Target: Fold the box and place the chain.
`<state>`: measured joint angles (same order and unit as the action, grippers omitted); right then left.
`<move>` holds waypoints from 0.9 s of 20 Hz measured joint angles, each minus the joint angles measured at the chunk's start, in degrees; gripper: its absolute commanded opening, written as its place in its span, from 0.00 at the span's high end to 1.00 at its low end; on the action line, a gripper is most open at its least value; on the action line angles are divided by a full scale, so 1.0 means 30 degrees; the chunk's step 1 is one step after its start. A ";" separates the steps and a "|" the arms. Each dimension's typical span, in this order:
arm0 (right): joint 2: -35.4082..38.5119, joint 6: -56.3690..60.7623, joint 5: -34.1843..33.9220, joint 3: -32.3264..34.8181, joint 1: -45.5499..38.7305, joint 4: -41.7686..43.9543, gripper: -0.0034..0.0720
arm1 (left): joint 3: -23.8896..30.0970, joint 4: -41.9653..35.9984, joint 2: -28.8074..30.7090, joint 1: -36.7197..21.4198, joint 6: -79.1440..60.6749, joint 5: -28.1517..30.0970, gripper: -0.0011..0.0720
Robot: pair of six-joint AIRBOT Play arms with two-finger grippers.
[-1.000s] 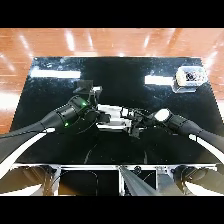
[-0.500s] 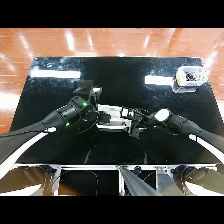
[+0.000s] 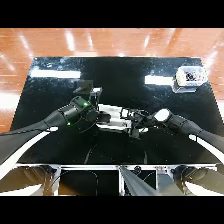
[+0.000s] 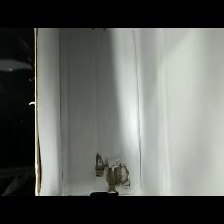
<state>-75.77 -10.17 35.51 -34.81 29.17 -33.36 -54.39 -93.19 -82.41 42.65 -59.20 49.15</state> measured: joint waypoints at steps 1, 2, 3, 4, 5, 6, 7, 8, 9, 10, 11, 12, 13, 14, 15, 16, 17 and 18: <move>0.0000 0.0007 -0.0007 0.0000 0.0000 0.0000 0.23 | 0.0000 -0.0095 -0.0007 -0.0007 -0.0087 -0.0022 0.95; 0.0000 0.0007 -0.0022 0.0000 0.0000 0.0000 0.23 | 0.0000 -0.0182 -0.0007 -0.0007 -0.0146 -0.0044 0.95; 0.0000 0.0015 -0.0051 0.0000 0.0000 0.0007 0.23 | 0.0000 -0.0321 -0.0007 -0.0007 -0.0197 -0.0095 0.95; 0.0000 0.0029 -0.0058 0.0000 0.0000 0.0007 0.23 | 0.0000 -0.0408 -0.0007 -0.0007 -0.0226 -0.0109 0.95; 0.0000 0.0029 -0.0058 0.0000 0.0000 0.0007 0.23 | 0.0000 -0.0474 -0.0015 -0.0007 -0.0262 -0.0109 0.95; 0.0000 0.0029 -0.0066 0.0000 0.0000 0.0015 0.23 | 0.0000 -0.0532 -0.0015 -0.0007 -0.0277 -0.0117 0.95; 0.0000 0.0029 -0.0066 0.0000 0.0000 0.0015 0.23 | 0.0000 -0.0561 -0.0015 -0.0007 -0.0306 -0.0117 0.95; 0.0000 0.0029 -0.0066 0.0000 0.0000 0.0015 0.23 | 0.0000 -0.0605 -0.0015 -0.0007 -0.0328 -0.0124 0.95; 0.0000 0.0029 -0.0066 0.0000 0.0000 0.0015 0.23 | 0.0000 -0.0656 -0.0015 -0.0007 -0.0328 -0.0124 0.95; 0.0000 0.0029 -0.0051 0.0000 0.0000 0.0022 0.23 | 0.0000 -0.0670 -0.0007 -0.0007 -0.0335 -0.0117 0.95; 0.0000 0.0022 -0.0036 0.0000 0.0000 0.0066 0.20 | 0.0000 -0.0678 0.0007 -0.0007 -0.0335 -0.0109 0.95; 0.0000 0.0022 0.0022 0.0000 -0.0007 0.0168 0.01 | 0.0015 -0.0721 0.0044 -0.0007 -0.0335 -0.0051 0.95; 0.0044 0.0015 0.0022 0.0000 -0.0007 0.0357 0.00 | 0.0015 -0.0903 0.0109 -0.0015 -0.0335 -0.0051 0.95; 0.0175 0.0015 0.0138 -0.0007 -0.0029 0.0437 0.00 | 0.0015 -0.0889 0.0233 -0.0058 -0.0335 0.0000 0.95; 0.0393 0.0015 0.0131 -0.0022 -0.0044 0.0430 0.00 | 0.0015 -0.0874 0.0350 -0.0138 -0.0328 -0.0007 0.95; 0.0714 0.0029 0.0197 -0.0022 -0.0073 0.0219 0.01 | 0.0015 -0.0787 0.0503 -0.0262 -0.0277 0.0146 0.95; 0.1049 0.0036 0.0313 -0.0022 -0.0131 -0.0211 0.00 | 0.0015 -0.0554 0.0597 -0.0379 -0.0160 0.0364 0.95; 0.1413 0.0044 0.0401 -0.0022 -0.0233 -0.0772 0.01 | 0.0015 -0.0240 0.0692 -0.0525 0.0073 0.0641 0.95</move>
<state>-71.53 -10.04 36.71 -34.87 28.47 -35.68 -54.35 -93.91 -80.34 41.08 -58.98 51.07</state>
